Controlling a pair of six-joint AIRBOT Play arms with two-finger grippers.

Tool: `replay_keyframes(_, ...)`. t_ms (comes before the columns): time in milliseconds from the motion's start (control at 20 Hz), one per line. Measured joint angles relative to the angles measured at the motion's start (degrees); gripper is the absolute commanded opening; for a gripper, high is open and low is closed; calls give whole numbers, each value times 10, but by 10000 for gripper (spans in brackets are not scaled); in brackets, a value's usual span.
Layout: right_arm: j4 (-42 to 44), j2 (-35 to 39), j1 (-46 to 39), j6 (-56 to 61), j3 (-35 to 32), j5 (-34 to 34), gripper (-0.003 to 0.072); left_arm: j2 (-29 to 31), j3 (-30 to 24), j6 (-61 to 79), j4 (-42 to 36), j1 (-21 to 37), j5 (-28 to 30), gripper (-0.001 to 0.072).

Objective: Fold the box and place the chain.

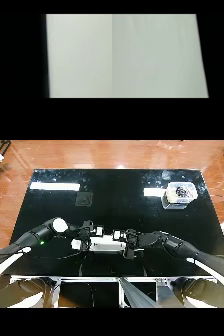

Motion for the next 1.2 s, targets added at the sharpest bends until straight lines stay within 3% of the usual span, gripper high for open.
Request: replay_keyframes(1200,-16,-2,8,17,0,-14,702,0,0,0,0,0,-3,23)
